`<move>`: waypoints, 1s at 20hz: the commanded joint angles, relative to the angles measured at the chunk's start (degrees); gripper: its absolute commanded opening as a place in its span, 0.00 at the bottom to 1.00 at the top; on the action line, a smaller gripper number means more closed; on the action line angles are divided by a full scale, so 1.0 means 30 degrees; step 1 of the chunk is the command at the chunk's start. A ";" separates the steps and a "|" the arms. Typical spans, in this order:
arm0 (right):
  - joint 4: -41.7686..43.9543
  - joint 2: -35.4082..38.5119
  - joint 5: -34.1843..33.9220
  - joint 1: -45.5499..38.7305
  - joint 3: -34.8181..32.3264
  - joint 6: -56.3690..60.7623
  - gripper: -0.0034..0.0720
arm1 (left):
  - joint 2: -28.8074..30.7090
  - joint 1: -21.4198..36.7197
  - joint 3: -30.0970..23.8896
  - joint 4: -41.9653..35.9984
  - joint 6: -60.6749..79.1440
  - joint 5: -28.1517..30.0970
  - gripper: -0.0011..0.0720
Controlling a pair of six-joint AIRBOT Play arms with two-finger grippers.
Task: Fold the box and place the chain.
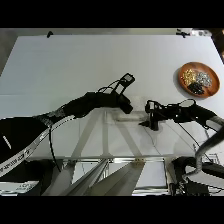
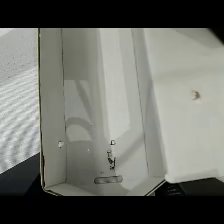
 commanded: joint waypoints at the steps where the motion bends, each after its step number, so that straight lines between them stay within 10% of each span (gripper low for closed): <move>1: 0.0022 -0.0015 -0.0015 0.0007 -0.0007 -0.0007 0.59 | -0.0175 0.0007 -0.0015 0.0000 -0.0306 0.2193 0.02; 17: 0.0015 -0.0015 -0.0022 0.0007 -0.0007 -0.0007 0.59 | 0.1829 0.0015 0.0189 -0.0197 -0.0211 -0.0896 0.04; 20: 0.0022 -0.0015 -0.0015 0.0007 -0.0007 -0.0007 0.59 | 0.2987 0.0029 0.0189 0.0160 -0.0160 -0.0860 0.23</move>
